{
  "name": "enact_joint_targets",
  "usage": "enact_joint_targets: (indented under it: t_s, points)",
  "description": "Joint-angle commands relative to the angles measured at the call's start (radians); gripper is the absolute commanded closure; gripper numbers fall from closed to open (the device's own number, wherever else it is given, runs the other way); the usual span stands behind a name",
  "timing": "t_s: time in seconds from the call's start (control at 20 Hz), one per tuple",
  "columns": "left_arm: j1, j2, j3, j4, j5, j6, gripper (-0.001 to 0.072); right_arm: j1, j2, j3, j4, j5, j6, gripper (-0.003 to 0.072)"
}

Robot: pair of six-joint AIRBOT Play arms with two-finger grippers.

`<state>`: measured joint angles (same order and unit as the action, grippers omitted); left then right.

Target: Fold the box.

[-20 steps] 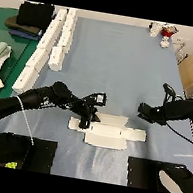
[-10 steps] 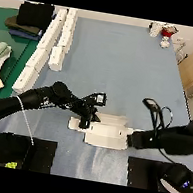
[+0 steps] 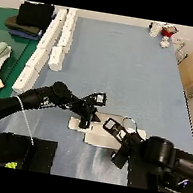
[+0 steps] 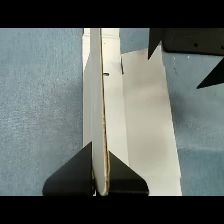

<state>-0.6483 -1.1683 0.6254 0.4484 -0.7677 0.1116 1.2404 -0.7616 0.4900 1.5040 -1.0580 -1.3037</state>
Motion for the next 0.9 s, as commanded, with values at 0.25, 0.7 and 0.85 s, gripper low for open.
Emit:
enact_joint_targets:
  t_s: [0.25,0.7,0.85]
  points:
    - [0.000,0.001,0.000,0.000,0.001,0.000,0.0698,0.031,-0.169,0.007,-0.192,0.099,-0.021,0.0023]
    - [0.000,0.001,0.000,0.000,-0.001,0.000,0.0698,-0.008,-0.029,0.030,-0.241,0.050,0.076,0.0017]
    - [0.000,0.001,0.000,0.000,0.000,0.000,0.0698,-0.032,-0.023,0.030,-0.231,0.016,0.056,-0.0034]
